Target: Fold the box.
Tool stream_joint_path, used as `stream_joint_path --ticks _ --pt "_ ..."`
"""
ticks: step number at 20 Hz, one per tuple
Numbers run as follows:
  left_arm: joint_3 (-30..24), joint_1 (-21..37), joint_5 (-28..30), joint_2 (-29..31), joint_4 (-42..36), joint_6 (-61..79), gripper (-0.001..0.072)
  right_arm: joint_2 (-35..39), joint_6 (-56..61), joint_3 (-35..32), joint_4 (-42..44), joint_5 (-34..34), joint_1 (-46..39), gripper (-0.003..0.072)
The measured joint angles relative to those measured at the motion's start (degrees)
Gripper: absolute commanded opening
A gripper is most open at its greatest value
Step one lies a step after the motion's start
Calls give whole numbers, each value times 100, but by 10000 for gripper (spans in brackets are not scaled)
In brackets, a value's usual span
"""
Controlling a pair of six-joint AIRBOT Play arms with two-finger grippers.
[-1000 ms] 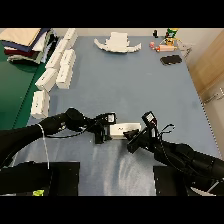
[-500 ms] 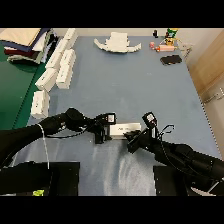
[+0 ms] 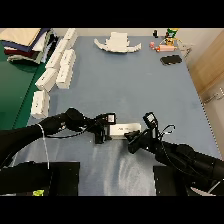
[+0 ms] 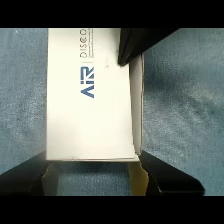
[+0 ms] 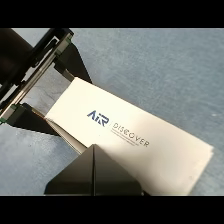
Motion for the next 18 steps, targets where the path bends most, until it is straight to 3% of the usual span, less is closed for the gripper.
stream_joint_path --ticks 13,18 --pt "0 0 -2 0 -2 -7 461 800 -7 22 -96 382 -9 2" --pt "0 0 -2 0 -2 -7 461 839 -55 208 -297 118 -256 2"
